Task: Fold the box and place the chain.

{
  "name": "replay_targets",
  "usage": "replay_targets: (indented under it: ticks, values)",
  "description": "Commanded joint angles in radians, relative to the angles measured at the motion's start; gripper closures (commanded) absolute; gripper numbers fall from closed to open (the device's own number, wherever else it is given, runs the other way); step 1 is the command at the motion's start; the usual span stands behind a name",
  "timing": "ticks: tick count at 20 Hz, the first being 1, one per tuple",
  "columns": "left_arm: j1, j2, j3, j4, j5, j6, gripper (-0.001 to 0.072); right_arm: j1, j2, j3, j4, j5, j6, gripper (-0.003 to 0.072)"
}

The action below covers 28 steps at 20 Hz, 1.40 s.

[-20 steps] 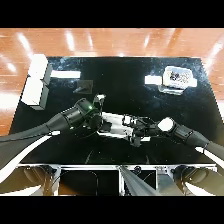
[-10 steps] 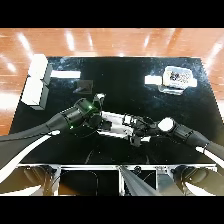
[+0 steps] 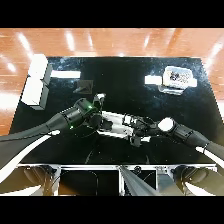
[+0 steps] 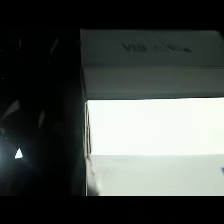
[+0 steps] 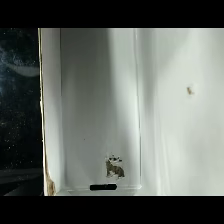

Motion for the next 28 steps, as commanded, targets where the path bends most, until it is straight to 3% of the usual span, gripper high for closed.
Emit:
replay_targets:
  ticks: [1,2,3,18,20,28]
  values:
    - [0.000,0.000,0.001,-0.003,-0.005,0.001,0.0620,0.001,0.001,0.000,0.001,0.000,0.000,0.0149]
    - [0.000,0.000,0.001,-0.003,-0.005,0.008,0.0678,0.001,0.001,0.000,0.001,0.000,0.000,0.0149]
    - [0.000,0.000,0.001,-0.003,-0.005,0.008,0.0689,0.001,0.001,0.000,0.001,0.000,0.000,0.0149]
    - [0.002,0.001,0.001,-0.006,0.011,-0.014,0.0689,0.000,0.003,0.000,0.001,0.017,0.001,0.0128]
    - [0.014,0.008,0.001,-0.001,0.023,-0.020,0.0689,0.000,0.029,0.000,-0.039,0.032,0.002,-0.0007]
    - [0.085,0.041,-0.002,0.007,0.060,-0.069,0.0688,-0.084,0.168,0.000,-0.283,0.101,0.113,-0.0006]
